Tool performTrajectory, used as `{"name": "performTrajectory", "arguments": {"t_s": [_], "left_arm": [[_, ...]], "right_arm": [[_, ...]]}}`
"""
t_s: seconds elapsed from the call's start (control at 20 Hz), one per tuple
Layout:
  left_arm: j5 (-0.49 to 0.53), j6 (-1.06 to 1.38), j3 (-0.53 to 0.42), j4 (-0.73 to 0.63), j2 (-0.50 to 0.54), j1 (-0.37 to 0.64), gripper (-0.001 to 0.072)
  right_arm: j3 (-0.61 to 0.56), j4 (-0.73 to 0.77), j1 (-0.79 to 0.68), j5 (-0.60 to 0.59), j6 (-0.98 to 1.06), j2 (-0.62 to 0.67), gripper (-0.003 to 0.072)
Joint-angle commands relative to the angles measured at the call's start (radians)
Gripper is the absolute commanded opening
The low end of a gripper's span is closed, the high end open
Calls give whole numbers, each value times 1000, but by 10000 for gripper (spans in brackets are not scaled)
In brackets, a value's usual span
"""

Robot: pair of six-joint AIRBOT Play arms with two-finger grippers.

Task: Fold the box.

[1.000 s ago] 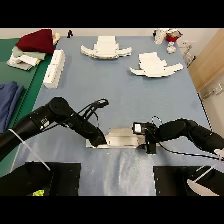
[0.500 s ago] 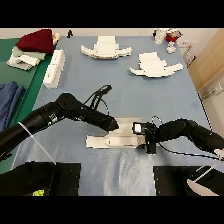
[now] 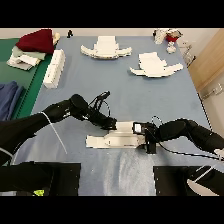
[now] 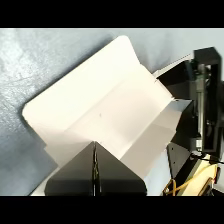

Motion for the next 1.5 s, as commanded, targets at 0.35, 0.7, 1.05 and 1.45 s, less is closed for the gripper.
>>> {"name": "performTrajectory", "arguments": {"t_s": [0.35,0.7,1.05,1.45], "left_arm": [[-51,176,47,67,153,15,14],[-85,173,-23,386,504,-149,13],[-26,478,-249,415,699,-134,656],[111,932,-356,183,525,-76,701]], "right_arm": [[1,0,0,0,0,-1,523],[1,0,0,0,0,-1,523],[1,0,0,0,0,-1,523],[1,0,0,0,0,-1,523]]}}
